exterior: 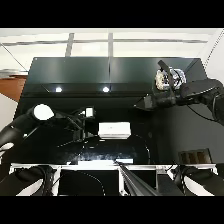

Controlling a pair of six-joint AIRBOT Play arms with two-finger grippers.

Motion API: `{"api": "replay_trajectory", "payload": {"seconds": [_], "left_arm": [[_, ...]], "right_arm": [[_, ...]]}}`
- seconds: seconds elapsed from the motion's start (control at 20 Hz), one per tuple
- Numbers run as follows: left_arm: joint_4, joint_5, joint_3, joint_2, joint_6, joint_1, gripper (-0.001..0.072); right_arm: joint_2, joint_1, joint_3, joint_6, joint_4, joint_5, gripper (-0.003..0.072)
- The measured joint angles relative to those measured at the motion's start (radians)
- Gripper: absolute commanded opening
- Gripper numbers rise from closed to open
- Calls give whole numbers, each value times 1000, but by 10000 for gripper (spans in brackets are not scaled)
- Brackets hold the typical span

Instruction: Fold the box and place the chain.

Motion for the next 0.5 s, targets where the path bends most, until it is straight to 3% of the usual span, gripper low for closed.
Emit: {"api": "replay_trajectory", "payload": {"seconds": [0.2,0.5], "left_arm": [[-11,-27,7,96,-109,9,709],[-118,36,12,86,-171,-10,708]], "right_arm": [[6,-21,2,0,-47,0,20],[8,-27,2,0,-71,6,20]]}}
